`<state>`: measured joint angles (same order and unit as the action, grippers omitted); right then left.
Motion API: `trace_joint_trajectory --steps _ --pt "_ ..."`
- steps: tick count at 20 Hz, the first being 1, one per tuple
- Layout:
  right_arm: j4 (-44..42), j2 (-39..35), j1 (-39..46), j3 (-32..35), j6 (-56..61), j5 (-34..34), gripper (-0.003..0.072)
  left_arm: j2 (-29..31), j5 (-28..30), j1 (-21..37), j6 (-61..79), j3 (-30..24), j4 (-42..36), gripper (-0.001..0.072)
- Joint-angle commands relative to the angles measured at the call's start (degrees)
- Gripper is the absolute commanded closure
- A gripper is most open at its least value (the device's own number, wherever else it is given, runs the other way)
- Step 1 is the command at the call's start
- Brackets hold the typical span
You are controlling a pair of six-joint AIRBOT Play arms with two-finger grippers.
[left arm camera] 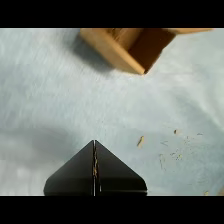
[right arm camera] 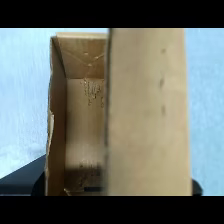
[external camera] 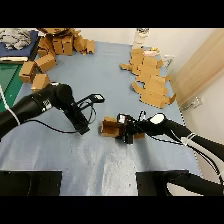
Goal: Fold the box.
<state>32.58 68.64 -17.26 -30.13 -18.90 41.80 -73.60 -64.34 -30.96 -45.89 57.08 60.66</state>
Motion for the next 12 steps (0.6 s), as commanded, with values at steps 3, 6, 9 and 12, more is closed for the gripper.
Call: trace_joint_trajectory --steps 3,6,9,12 --pt "-1.6 0.0 0.0 0.0 0.0 0.4 0.0078 -8.6 0.8 14.1 43.9 -1.8 -29.6 0.07" --pt "-1.6 0.0 0.0 0.0 0.0 0.3 0.0078 -10.2 1.0 13.5 51.9 -1.9 -30.8 0.0703" --pt "-1.6 0.0 0.0 0.0 0.0 0.7 0.0078 -6.8 1.5 12.6 55.7 -5.9 -31.7 0.0705" --pt "-1.6 0.0 0.0 0.0 0.0 0.8 0.0078 -1.4 8.0 11.3 71.4 -15.3 -33.9 0.0697"
